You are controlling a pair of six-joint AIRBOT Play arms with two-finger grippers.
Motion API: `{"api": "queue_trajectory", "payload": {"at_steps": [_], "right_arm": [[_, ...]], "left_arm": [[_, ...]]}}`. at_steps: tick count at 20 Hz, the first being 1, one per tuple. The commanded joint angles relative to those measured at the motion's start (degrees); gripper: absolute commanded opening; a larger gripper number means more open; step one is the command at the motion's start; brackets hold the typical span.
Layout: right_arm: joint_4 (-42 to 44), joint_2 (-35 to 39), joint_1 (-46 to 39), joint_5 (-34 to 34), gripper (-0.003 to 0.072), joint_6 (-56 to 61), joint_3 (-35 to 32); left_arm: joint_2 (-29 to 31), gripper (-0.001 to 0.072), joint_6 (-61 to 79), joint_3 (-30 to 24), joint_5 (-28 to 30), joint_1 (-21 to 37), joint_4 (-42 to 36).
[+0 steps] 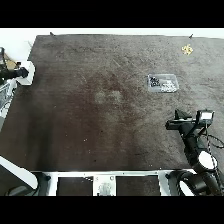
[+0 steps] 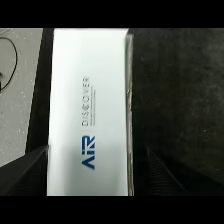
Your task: Fold the box and place the chain.
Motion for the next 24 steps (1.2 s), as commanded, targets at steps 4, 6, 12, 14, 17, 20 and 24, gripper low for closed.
{"api": "queue_trajectory", "payload": {"at_steps": [4,6,12,14,17,20,24], "right_arm": [[0.00,0.04,0.04,0.00,0.0003,0.00,0.00],[0.00,0.04,0.04,0.00,0.0003,0.00,0.00],[0.00,0.04,0.04,0.00,0.0003,0.00,0.00],[0.00,0.04,0.04,0.00,0.0003,0.00,0.00],[0.00,0.04,0.04,0.00,0.0003,0.00,0.00],[0.00,0.04,0.04,0.00,0.0003,0.00,0.00],[0.00,0.04,0.04,0.00,0.0003,0.00,0.00]], "left_arm": [[2.16,0.0708,-6.71,17.29,-9.92,0.04,3.80],[6.54,0.0707,-6.69,17.25,-7.15,0.04,1.75],[18.01,0.0008,-6.45,17.05,-11.28,-0.13,-9.77],[21.46,0.0005,-6.05,16.57,-11.39,-0.28,-10.05],[31.06,0.0003,-2.62,7.41,-7.06,-1.81,-10.01],[42.29,0.0004,3.17,-7.34,0.48,-6.60,-10.08],[59.39,0.0004,12.04,-34.97,18.12,-16.24,-15.08]]}}
